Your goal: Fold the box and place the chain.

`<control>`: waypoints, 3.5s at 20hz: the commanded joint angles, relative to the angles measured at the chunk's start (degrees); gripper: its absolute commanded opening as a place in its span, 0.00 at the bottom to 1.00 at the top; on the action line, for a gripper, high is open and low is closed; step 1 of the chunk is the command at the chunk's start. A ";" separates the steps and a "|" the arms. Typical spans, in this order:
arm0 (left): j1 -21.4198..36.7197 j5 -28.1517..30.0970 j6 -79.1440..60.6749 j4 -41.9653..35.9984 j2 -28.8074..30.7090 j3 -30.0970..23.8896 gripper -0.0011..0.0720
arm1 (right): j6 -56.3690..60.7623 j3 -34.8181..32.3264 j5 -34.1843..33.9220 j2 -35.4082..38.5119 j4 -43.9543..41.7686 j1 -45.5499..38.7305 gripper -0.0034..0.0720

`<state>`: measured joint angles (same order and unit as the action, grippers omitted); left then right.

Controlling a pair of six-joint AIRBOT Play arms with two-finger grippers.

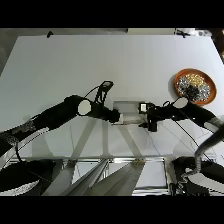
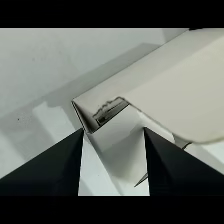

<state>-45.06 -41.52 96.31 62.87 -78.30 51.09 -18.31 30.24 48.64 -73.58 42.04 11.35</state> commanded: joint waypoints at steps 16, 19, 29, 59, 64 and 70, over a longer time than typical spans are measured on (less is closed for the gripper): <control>-8.02 -20.15 35.98 19.04 -14.58 19.15 0.57 | 0.02 -0.02 0.02 0.02 -0.02 0.00 0.59; -8.26 -19.98 38.66 19.12 -15.63 19.21 0.56 | 0.00 -0.02 0.00 0.02 -0.02 0.00 0.59; -8.46 -20.85 40.24 19.28 -15.91 19.21 0.10 | 0.00 -0.02 0.00 0.02 -0.02 0.00 0.59; -2.75 -26.14 8.92 19.30 -1.84 18.36 0.82 | 0.02 -0.02 0.00 0.02 -0.02 0.00 0.59; -1.11 -25.24 -45.59 19.93 4.85 8.61 0.97 | 0.02 -0.02 0.00 0.02 -0.02 0.00 0.59; 3.69 -9.68 -83.56 -0.98 3.48 -4.07 0.98 | 0.02 -0.02 0.00 0.02 -0.02 0.00 0.59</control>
<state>-43.40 -59.05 34.02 72.16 -74.15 51.42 -18.31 30.22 48.62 -73.58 42.04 11.35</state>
